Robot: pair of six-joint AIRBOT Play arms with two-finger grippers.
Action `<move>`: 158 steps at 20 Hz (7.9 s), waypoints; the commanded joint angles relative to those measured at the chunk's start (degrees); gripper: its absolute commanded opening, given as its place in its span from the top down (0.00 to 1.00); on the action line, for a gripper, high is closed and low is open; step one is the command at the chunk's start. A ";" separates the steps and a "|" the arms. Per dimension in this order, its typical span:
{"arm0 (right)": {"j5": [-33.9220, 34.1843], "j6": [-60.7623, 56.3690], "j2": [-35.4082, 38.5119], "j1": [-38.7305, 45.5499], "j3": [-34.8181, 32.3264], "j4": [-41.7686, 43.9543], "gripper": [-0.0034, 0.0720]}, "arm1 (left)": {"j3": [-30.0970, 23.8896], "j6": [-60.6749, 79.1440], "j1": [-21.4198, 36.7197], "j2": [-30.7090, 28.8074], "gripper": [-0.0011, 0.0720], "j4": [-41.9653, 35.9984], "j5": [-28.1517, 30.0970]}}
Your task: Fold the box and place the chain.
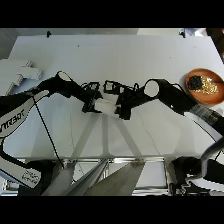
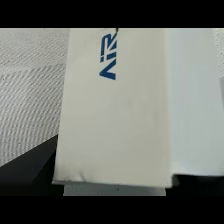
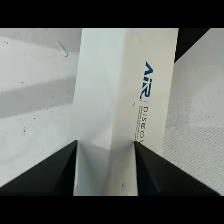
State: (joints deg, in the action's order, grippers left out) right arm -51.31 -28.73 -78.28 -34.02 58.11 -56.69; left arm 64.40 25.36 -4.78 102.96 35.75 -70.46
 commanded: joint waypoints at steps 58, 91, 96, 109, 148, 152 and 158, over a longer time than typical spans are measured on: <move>11.76 -33.35 2.19 1.95 -2.56 15.02 0.94 | 0.07 0.09 0.04 -0.04 0.45 0.11 -0.09; 26.38 -32.72 6.01 -1.20 -8.44 1.49 0.53 | 0.07 0.07 0.04 -0.04 0.45 0.11 -0.09; 9.73 -22.12 6.08 -1.20 -8.44 -6.88 0.53 | 0.07 0.07 0.04 -0.04 0.45 0.11 -0.09; 15.28 -24.90 8.07 -1.22 -8.31 -8.76 0.56 | 0.07 0.07 0.04 -0.04 0.45 0.11 -0.09; 9.90 -12.22 4.83 -1.27 -8.31 -8.66 0.81 | 0.07 0.07 0.04 -0.04 0.45 0.11 -0.09; 9.97 -12.28 4.81 -1.27 -8.31 -8.63 0.81 | 0.07 0.07 0.04 -0.04 0.45 0.11 -0.09; 9.94 -12.98 4.83 -1.27 -8.31 -8.70 0.77 | 0.07 0.07 0.04 -0.04 0.45 0.11 -0.09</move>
State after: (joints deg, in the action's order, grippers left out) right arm -41.23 -41.36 -73.45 -35.33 49.82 -65.17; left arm 64.45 25.34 -4.73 102.96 35.81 -70.54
